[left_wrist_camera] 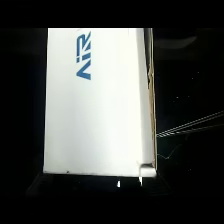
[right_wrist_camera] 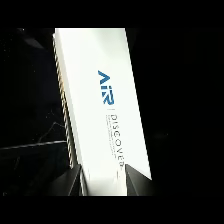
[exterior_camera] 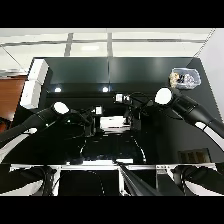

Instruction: Fold the box and place the chain.

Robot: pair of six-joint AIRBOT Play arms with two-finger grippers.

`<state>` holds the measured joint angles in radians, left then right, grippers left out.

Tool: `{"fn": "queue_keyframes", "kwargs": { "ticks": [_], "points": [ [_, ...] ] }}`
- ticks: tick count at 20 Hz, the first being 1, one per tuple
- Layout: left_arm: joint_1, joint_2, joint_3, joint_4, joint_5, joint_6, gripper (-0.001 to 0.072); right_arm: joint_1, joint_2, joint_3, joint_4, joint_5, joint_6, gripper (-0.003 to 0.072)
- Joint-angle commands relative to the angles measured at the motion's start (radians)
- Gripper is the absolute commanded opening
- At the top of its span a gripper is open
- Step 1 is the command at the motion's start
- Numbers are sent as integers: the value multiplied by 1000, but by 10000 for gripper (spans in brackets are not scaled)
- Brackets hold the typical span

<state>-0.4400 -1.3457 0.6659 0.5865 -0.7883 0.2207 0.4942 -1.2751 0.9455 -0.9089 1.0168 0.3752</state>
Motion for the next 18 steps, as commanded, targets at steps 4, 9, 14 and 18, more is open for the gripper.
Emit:
{"fn": "queue_keyframes", "kwargs": {
  "ticks": [4, 9, 14, 18],
  "points": [
    [-1, 0, 0, 0, 0, 0, 275, 0, -2, -3, -1, -4, 11, 305],
    [-1, 0, 0, 0, 0, 0, 275, 0, -5, -3, 0, -1, 11, 305],
    [-1, 0, 0, 0, 0, 0, 275, 0, -7, -3, 11, 0, 14, 305],
    [-1, 0, 0, 0, 0, 0, 275, 0, -7, -12, 19, 0, 14, 305]
  ]
}}
